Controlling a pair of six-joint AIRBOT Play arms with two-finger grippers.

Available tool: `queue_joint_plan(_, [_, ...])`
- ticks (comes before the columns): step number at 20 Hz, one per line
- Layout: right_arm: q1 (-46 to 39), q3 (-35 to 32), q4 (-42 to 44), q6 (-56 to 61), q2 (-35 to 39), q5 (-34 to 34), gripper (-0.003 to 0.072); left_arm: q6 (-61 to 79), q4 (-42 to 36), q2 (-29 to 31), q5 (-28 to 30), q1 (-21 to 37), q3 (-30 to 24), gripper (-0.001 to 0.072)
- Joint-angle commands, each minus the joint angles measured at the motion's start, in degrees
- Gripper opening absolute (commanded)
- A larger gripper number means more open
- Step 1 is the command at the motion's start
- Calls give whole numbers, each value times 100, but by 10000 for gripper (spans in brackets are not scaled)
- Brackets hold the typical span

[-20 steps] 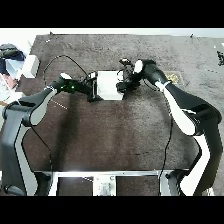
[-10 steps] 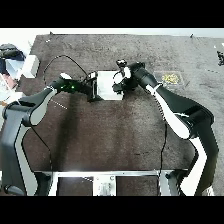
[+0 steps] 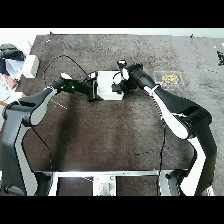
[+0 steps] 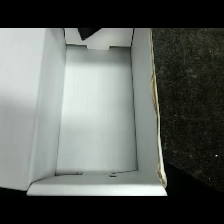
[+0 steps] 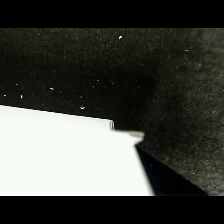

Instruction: Fold the box and place the chain.

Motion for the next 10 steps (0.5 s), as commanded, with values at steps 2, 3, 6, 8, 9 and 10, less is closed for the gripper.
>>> queue_joint_plan(2, [-20, 4, 57, 68, -37, 68, 312, 0, -13, -2, 4, 7, 0, 404])
queue_joint_plan(3, [-20, 4, 57, 70, -44, 98, 312, 0, -13, -2, 4, 7, 0, 404])
queue_joint_plan(6, [-22, 4, 57, 175, -55, 120, 210, 0, -13, -2, 4, 7, 0, 404])
queue_joint_plan(8, [-22, 4, 55, 173, -57, 122, 140, 0, -13, -2, 4, 7, 0, 404])
queue_joint_plan(9, [-22, 4, 57, 197, -57, 116, 77, 0, -13, -2, 4, 7, 0, 404])
queue_joint_plan(10, [-22, 4, 57, 199, -57, 120, 78, 0, -13, -2, 4, 7, 0, 404])
